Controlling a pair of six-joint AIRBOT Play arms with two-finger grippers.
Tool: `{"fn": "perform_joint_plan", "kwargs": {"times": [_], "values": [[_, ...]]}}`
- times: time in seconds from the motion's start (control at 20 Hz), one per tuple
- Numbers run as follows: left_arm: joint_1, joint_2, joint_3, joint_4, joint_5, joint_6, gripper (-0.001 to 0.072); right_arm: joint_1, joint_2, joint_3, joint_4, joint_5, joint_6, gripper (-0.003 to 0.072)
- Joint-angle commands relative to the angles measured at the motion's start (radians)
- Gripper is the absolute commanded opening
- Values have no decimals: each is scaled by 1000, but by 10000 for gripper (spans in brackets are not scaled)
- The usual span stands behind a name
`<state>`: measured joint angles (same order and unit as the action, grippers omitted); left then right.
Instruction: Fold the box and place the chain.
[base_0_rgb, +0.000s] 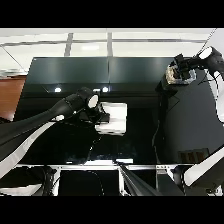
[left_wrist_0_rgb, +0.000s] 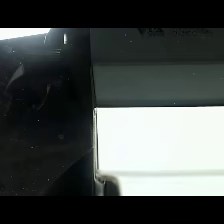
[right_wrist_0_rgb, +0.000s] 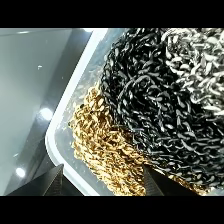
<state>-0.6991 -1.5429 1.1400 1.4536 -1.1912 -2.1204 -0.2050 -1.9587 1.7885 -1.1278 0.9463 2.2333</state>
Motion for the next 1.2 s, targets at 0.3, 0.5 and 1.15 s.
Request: {"fn": "perform_joint_plan", "kwargs": {"times": [0.3,0.5,1.15], "values": [[1,0,1,0,0,0,29,2,-11,1,-18,-7,-48,527],[1,0,1,0,0,0,29,3,-34,1,-13,-5,-84,510],[1,0,1,0,2,0,29,-11,286,1,0,173,-589,16]]}}
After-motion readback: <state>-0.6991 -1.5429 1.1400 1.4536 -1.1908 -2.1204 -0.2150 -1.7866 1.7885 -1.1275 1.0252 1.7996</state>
